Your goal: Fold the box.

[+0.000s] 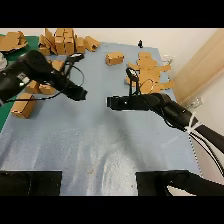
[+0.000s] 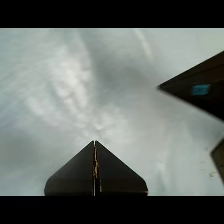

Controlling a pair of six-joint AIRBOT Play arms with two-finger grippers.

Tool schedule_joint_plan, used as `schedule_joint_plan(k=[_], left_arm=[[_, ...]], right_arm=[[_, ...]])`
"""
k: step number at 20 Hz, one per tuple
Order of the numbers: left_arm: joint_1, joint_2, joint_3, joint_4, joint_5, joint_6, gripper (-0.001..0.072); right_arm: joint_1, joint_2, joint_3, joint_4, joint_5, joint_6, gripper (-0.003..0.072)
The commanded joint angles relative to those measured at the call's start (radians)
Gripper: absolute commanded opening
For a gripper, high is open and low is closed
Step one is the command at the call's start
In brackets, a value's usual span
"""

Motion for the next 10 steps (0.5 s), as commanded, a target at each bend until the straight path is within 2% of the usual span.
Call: schedule_joint_plan(k=[1, 3, 10], left_arm=[[-0.079, -0.113, 0.061, -0.133, 0.005, -0.018, 0.0011], [-0.086, -0.128, 0.061, -0.132, 0.014, -0.016, 0.0011], [-0.086, -0.129, 0.061, -0.133, 0.027, -0.016, 0.0012]], right_arm=[[0.000, -0.085, 0.091, -0.015, -0.082, -0.066, 0.0001], [-0.001, -0.092, 0.093, -0.015, -0.085, -0.121, 0.0002], [-0.001, -0.092, 0.092, -0.015, -0.097, -0.117, 0.0002]])
